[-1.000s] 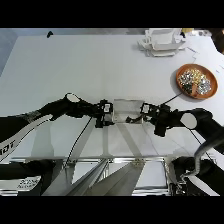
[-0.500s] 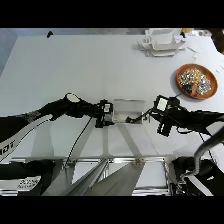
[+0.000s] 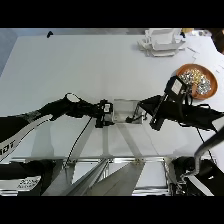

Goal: Fold the box and place the chain.

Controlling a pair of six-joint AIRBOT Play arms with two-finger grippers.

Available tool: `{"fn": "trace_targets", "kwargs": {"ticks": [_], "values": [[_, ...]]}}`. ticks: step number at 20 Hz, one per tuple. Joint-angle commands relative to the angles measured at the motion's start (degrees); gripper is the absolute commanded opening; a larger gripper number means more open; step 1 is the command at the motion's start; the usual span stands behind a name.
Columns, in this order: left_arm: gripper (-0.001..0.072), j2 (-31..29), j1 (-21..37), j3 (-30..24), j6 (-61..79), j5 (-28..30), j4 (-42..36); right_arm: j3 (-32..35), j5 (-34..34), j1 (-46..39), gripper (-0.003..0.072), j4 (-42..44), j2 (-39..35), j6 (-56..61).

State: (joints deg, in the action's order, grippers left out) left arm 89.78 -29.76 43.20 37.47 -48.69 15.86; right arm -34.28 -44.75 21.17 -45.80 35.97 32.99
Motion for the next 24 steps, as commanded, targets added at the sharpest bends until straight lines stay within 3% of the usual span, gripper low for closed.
{"fn": "trace_targets", "kwargs": {"ticks": [1,6,15,17,19,22,24], "values": [[0.0086,-0.02,0.02,0.04,0.02,0.02,0.00,-0.11,0.37,1.55,0.0009,2.93,6.69,-0.07],[0.0086,-0.02,0.02,0.04,0.02,0.02,0.00,-0.11,4.24,4.55,0.0010,2.91,17.35,-0.04],[0.0086,-0.02,0.02,0.04,0.02,0.02,0.02,-0.11,3.37,4.55,0.0013,2.97,23.30,-0.02],[0.0086,-0.02,0.02,0.04,0.02,0.02,0.00,-0.11,2.93,4.55,0.0103,2.99,23.69,-0.02],[0.0086,-0.02,0.02,0.04,0.02,0.02,0.02,-0.13,1.49,4.55,0.0240,2.97,23.52,0.92],[0.0086,-0.02,0.02,0.04,0.02,0.02,0.00,-3.04,-2.86,3.93,0.0239,-1.46,21.35,11.32],[0.0086,-0.02,0.02,0.04,0.02,0.00,0.02,-8.02,-7.67,2.08,0.0235,-10.38,18.43,20.28]]}}
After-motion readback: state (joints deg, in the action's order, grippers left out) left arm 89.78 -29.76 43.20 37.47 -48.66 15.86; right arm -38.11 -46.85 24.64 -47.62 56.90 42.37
